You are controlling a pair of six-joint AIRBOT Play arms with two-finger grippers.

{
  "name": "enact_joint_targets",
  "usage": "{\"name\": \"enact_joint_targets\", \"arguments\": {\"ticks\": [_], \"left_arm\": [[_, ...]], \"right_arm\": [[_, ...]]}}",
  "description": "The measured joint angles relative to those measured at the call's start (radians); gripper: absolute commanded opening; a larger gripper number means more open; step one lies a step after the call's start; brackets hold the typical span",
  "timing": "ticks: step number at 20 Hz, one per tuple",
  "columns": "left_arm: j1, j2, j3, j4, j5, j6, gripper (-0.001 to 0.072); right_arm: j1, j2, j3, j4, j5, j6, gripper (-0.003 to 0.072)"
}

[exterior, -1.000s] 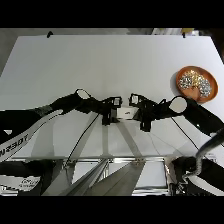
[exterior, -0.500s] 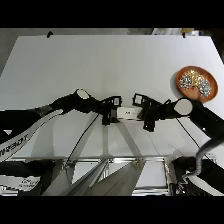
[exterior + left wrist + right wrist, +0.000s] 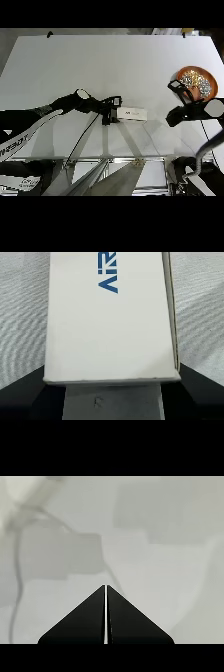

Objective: Fold the box and place the chain.

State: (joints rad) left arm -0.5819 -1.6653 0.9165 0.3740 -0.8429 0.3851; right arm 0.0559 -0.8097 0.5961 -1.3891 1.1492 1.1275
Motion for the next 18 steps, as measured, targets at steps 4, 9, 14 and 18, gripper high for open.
{"name": "enact_joint_targets", "arguments": {"ticks": [4, 9, 14, 18], "left_arm": [[0.0, 0.0, 0.0, 0.0, 0.0, 0.0, 0.027], [0.0, 0.0, 0.0, 0.0, 0.0, 0.0, 0.027], [0.0, 0.0, 0.0, 0.0, 0.001, 0.0, 0.027], [0.0, 0.0, 0.0, 0.0, 0.001, 0.0, 0.027]], "right_arm": [[-0.088, 0.005, -0.036, -0.083, 0.113, 0.2, 0.0021], [-0.119, 0.006, -0.051, -0.112, 0.242, 0.38, 0.0022], [-0.125, 0.006, -0.053, -0.087, 0.313, 0.462, 0.0022], [-0.126, 0.006, -0.053, -0.08, 0.331, 0.479, 0.0022]]}}
